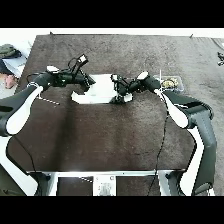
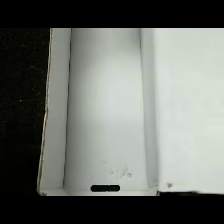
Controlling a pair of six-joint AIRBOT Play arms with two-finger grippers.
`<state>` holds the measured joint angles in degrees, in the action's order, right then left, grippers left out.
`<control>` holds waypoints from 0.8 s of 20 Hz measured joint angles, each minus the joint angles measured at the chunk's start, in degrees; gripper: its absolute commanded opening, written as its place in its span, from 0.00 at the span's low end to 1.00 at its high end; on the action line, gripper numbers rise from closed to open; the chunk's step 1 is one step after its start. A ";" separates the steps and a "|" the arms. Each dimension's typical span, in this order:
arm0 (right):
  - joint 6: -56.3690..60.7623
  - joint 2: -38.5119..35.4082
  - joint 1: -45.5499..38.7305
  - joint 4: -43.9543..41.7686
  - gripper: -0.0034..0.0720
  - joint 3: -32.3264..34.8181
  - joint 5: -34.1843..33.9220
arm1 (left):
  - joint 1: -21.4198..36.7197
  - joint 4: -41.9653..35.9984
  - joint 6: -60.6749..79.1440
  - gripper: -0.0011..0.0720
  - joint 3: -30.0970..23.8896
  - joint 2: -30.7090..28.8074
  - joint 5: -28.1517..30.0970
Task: Fold the box and place the chain.
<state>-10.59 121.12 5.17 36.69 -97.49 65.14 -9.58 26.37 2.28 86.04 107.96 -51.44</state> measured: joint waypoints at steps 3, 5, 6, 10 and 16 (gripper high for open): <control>0.00 0.00 0.00 0.00 0.56 0.00 0.00 | 0.00 0.52 -1.40 0.03 0.11 0.68 0.26; 0.00 0.00 0.00 0.00 0.56 0.00 0.00 | 0.00 1.40 -2.73 0.03 0.13 0.90 0.59; -0.02 0.00 0.00 0.00 0.56 0.00 0.00 | 0.00 2.25 -3.43 0.03 0.07 0.98 0.87; -0.07 0.00 0.00 0.00 0.56 0.00 0.00 | -0.02 4.92 -5.35 0.03 -0.33 1.14 1.31; -0.09 0.00 0.00 0.00 0.56 0.00 0.00 | 0.07 6.36 -6.21 0.03 -0.37 0.94 1.42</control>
